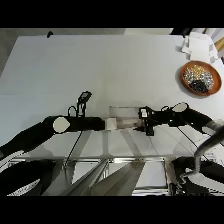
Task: Fold the box and place the chain.
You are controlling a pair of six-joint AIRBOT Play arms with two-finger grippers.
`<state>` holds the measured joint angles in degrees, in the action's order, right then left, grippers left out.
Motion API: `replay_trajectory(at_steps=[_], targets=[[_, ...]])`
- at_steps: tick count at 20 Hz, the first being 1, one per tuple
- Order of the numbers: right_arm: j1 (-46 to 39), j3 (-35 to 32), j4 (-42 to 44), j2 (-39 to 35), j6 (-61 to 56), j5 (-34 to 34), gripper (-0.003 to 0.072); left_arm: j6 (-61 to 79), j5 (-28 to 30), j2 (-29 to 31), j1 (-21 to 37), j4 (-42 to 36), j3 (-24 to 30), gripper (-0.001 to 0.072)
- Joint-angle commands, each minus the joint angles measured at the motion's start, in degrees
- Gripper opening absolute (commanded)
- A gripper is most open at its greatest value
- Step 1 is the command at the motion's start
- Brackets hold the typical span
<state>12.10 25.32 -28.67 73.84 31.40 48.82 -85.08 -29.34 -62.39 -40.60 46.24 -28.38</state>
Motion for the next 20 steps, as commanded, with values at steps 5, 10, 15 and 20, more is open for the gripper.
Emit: replay_trajectory(at_steps=[5, 10, 15, 20], targets=[[-0.02, 0.02, 0.00, -0.04, -0.02, 0.00, 0.0338, 0.46, -0.02, 0.02, -0.57, -0.37, -2.34, 0.0152], [-0.02, 0.02, 0.00, -0.04, -0.02, 0.00, 0.0338, 0.44, -1.03, -0.07, -1.33, -0.57, -2.36, 0.0212], [-0.02, 0.02, 0.00, -0.04, -0.02, 0.00, 0.0338, 0.42, -2.56, -1.14, -1.66, -1.29, -2.47, 0.0290], [-0.02, 0.02, 0.00, -0.04, -0.02, 0.02, 0.0338, -0.07, -2.49, -2.47, -2.89, -2.43, -3.19, 0.0460]])
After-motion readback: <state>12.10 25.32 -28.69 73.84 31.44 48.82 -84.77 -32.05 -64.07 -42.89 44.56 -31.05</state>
